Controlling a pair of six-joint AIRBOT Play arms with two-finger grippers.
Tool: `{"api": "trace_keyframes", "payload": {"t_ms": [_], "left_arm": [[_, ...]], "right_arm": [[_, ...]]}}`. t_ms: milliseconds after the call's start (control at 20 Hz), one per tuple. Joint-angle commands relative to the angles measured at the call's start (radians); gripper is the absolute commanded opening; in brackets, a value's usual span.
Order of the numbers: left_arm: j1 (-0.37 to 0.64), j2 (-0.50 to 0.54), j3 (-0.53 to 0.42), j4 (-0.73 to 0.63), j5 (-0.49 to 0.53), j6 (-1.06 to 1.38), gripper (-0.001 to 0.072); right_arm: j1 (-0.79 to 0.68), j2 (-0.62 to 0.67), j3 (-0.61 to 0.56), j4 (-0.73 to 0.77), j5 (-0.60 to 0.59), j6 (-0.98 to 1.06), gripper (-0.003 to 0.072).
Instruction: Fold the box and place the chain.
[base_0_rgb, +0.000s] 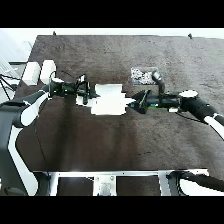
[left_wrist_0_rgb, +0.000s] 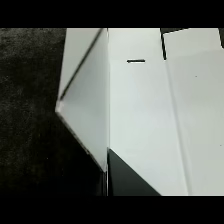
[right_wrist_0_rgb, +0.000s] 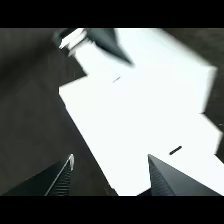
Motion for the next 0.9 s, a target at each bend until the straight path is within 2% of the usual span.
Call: {"api": "trace_keyframes", "payload": {"t_ms": [0,150,350,550,850], "left_arm": [[0.0,0.0,0.0,0.0,-0.002,0.0,0.0021],[0.0,0.0,0.0,0.0,-0.002,0.0,0.0021],[0.0,0.0,0.0,0.0,-0.002,0.0,0.0022],[0.0,0.0,0.0,0.0,-0.002,0.0,0.0022],[0.0,0.0,0.0,0.0,-0.002,0.0,0.0022]], "right_arm": [[0.119,-0.005,-0.019,-0.146,-0.143,-0.082,0.055],[0.18,-0.04,-0.019,-0.243,-0.226,-0.079,0.055],[0.217,-0.087,-0.018,-0.259,-0.294,-0.083,0.055],[0.27,-0.094,-0.018,-0.316,-0.454,-0.082,0.055],[0.293,-0.117,-0.018,-0.315,-0.505,-0.082,0.055]]}}
